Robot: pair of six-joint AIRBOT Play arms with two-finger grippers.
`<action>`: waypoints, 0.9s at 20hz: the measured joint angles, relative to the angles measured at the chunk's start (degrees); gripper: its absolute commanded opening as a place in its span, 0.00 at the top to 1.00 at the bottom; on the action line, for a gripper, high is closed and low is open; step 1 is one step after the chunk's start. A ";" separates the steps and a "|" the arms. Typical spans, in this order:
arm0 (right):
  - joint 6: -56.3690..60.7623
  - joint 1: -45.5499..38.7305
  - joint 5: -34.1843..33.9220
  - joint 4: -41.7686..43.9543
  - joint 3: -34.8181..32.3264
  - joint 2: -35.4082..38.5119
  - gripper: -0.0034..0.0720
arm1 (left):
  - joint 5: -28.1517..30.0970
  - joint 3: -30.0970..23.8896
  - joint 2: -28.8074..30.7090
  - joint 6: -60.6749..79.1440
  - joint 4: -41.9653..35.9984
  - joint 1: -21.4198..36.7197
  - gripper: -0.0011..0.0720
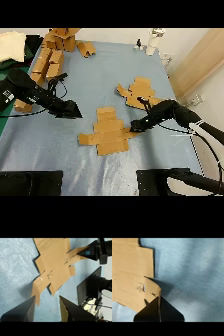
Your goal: Fold the box.
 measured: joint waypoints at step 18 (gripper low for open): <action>-1.51 22.86 21.51 4.39 -16.74 17.35 0.96 | 0.28 -8.50 -13.29 13.11 -8.35 8.55 0.23</action>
